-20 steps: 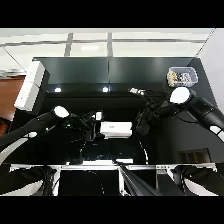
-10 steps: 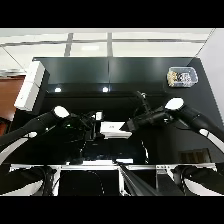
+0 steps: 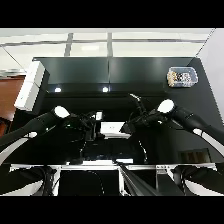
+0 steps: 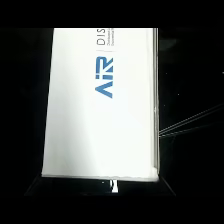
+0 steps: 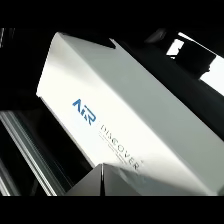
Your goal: Fold the box and place the chain.
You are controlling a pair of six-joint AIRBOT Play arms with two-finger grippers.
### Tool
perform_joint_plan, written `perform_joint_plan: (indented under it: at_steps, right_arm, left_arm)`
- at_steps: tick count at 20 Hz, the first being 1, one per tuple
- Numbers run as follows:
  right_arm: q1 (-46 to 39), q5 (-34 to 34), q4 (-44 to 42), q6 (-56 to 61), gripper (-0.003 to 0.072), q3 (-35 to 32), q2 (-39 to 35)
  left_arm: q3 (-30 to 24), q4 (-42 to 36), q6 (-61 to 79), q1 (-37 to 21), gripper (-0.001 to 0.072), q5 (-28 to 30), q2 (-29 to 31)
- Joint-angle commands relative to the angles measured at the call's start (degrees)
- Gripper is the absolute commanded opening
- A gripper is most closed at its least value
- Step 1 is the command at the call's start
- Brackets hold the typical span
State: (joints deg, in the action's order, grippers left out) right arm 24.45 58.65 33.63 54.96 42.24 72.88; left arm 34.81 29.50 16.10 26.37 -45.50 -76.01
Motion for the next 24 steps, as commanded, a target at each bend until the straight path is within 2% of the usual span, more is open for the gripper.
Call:
perform_joint_plan:
  at_steps: [1,2,3,4,6,9,10,12,15,19,21,24]
  right_arm:
    - [-2.93,11.17,3.06,-2.27,0.0016,6.86,-4.81]
    - [-5.14,14.08,5.92,-1.84,0.0016,9.03,-7.52]
    - [-7.58,16.17,9.09,-0.09,0.0016,10.4,-10.38]
    - [-10.69,17.84,12.57,2.38,0.0016,11.04,-13.55]
    - [-17.11,22.05,19.17,5.79,0.0015,11.06,-19.8]
    - [-25.57,25.73,24.28,7.65,0.0016,10.91,-26.71]
    - [-27.82,25.22,23.91,8.17,0.0016,10.69,-28.09]
    - [-29.97,22.75,22.4,9.25,0.0016,9.9,-28.92]
    - [-30.03,18.93,21.81,10.08,0.0016,8.35,-28.87]
    - [-30.03,20.76,21.92,10.84,0.0016,8.04,-28.87]
    - [-30.03,21.88,21.92,10.84,0.0016,8.04,-28.87]
    - [-30.03,22.08,21.92,10.78,0.0016,8.04,-28.87]
  left_arm:
    - [0.07,0.0,-0.02,-0.09,0.0487,0.22,0.02]
    - [0.11,0.07,-0.02,-0.09,0.0526,0.31,0.2]
    - [0.11,0.04,-0.04,-0.11,0.0683,0.31,0.68]
    - [0.13,0.04,-0.2,-0.11,0.0719,0.22,1.29]
    - [0.63,3.78,-5.53,-0.11,0.072,-1.38,4.0]
    - [1.75,10.73,-14.84,-0.07,0.0719,-8.22,9.88]
    - [2.23,10.19,-16.85,0.48,0.0719,-8.7,11.8]
    - [4.92,10.21,-25.33,3.28,0.0715,-4.63,12.79]
    - [12.22,10.47,-29.53,8.74,0.0715,-1.77,7.41]
    - [20.26,9.53,-31.04,13.25,0.0709,1.55,-4.17]
    - [23.04,8.52,-31.21,13.33,0.0709,-2.05,-8.22]
    - [24.41,8.59,-32.06,13.33,0.0709,-4.9,-9.79]
